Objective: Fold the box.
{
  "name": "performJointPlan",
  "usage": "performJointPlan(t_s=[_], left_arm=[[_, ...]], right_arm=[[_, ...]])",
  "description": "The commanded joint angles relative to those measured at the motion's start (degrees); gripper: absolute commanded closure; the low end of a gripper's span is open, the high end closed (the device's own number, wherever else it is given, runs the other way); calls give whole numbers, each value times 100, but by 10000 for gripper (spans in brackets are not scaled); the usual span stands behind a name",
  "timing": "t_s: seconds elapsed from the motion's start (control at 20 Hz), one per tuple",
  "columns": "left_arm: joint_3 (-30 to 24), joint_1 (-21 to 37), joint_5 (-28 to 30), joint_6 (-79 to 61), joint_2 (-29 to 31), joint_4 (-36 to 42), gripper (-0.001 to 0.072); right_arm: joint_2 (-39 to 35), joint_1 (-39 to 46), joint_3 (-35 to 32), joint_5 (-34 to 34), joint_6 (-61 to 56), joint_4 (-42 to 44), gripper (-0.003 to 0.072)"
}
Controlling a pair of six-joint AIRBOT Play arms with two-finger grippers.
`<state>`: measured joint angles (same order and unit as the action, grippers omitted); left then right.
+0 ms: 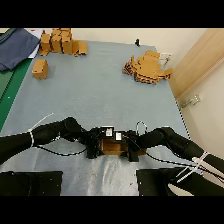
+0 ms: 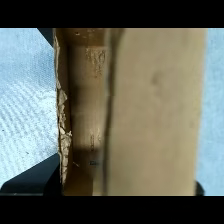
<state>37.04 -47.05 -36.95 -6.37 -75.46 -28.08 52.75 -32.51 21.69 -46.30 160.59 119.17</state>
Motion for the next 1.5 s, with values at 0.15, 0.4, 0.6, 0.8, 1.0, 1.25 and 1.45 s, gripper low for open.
performJointPlan(t_s=[0.15,0.4,0.6,0.8,1.0,1.25,1.45], left_arm=[[2,0,-7,-24,-2,-20,354],[2,0,-7,-24,-2,-20,355],[2,0,-7,-24,-2,-20,354],[2,0,-7,-24,-2,-20,354],[2,0,-7,-24,-2,-20,355],[2,0,-7,-24,-2,-17,354],[2,0,-7,-24,-2,-20,355]], right_arm=[[4,0,2,-9,-9,13,221],[2,0,2,-17,-7,28,221],[2,0,4,-66,-9,317,206],[-9,0,11,-374,103,188,-34],[-232,0,37,-387,103,-52,-34],[-761,2,50,-693,9,-481,-34],[-1088,2,50,-680,-479,-1019,-34]])
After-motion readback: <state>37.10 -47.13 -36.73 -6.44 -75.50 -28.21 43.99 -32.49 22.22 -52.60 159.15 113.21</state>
